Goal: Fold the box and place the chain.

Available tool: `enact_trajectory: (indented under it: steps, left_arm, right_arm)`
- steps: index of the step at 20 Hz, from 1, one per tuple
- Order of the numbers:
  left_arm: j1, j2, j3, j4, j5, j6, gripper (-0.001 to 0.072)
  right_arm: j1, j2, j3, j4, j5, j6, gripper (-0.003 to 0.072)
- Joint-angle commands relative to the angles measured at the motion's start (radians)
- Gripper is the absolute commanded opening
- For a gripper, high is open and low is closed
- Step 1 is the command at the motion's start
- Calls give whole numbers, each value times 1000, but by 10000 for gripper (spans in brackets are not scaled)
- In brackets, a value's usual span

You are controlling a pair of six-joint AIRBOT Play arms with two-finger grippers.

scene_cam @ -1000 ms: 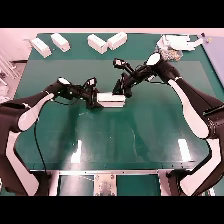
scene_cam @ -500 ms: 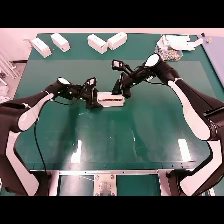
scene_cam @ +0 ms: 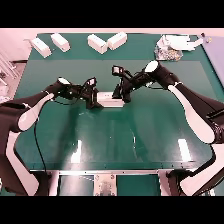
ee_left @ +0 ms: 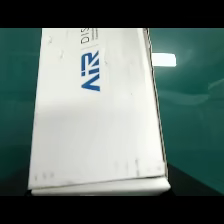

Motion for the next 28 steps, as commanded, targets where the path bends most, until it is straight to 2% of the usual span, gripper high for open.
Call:
enact_trajectory:
  steps: [1,4,6,9,11,12,14,15,16,21,25,28]
  left_arm:
    - [0,1,0,1,1,0,476]
    - [0,1,0,1,2,0,475]
    - [0,1,0,1,1,0,476]
    - [0,1,0,1,1,0,476]
    - [0,1,0,1,2,0,476]
    - [0,1,0,1,2,0,476]
    - [0,1,0,1,2,0,476]
    - [0,1,0,1,2,0,476]
    - [0,1,0,1,2,0,476]
    - [0,1,0,1,1,0,476]
    - [0,1,0,1,1,0,476]
    - [0,1,0,1,1,0,476]
  right_arm:
    - [-4,5,-29,51,-1,-14,185]
    - [-16,5,-53,109,14,-46,228]
    - [-32,5,-62,150,21,-71,225]
    - [-71,5,-62,321,87,-142,223]
    - [-91,5,-62,374,96,-148,221]
    - [-97,5,-63,382,97,-148,185]
    - [-98,4,-89,385,88,-148,109]
    - [-95,3,-110,384,73,-149,32]
    - [-94,2,-130,384,58,-162,17]
    - [-77,-4,-183,367,-37,-166,16]
    - [-53,-8,-188,283,-49,-126,15]
    - [-26,-29,-188,165,-51,-47,14]
